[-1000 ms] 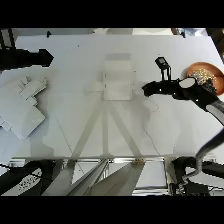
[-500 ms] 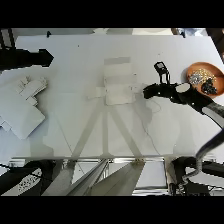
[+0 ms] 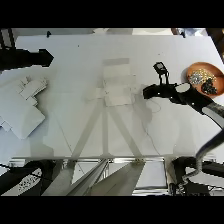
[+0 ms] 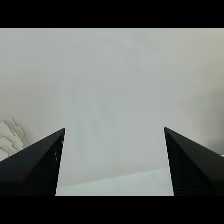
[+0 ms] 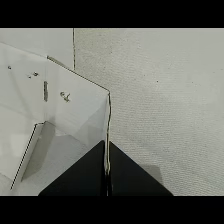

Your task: Fold the box and place the chain.

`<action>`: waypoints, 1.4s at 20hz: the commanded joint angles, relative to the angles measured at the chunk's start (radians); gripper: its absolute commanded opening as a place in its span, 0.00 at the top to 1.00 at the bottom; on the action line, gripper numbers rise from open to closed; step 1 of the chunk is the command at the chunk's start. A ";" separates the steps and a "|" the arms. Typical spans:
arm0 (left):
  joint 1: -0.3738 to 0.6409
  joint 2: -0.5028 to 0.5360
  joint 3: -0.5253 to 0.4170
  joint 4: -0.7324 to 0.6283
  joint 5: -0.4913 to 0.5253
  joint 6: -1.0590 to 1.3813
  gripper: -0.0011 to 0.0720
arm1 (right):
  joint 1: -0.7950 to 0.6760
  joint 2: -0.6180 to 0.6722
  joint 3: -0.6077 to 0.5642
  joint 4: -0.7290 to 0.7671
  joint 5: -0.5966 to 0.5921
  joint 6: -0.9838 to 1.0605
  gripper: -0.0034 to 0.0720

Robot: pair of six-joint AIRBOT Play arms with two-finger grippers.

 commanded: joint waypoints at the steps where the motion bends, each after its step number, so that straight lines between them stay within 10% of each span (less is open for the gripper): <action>1: -0.001 -0.002 0.001 0.000 0.038 0.000 0.03 | 0.000 0.000 0.000 0.000 0.003 0.000 0.94; 14: -0.075 -0.048 0.001 -0.102 -0.029 0.179 0.03 | 0.000 0.000 0.000 0.001 0.003 0.000 0.94; 23: -0.148 -0.547 0.284 -0.600 -0.298 0.452 0.02 | 0.000 0.000 0.000 0.001 0.003 0.000 0.94; 28: -0.209 -0.733 0.430 -0.653 -0.299 0.529 0.02 | 0.000 0.000 0.000 0.001 0.003 0.000 0.94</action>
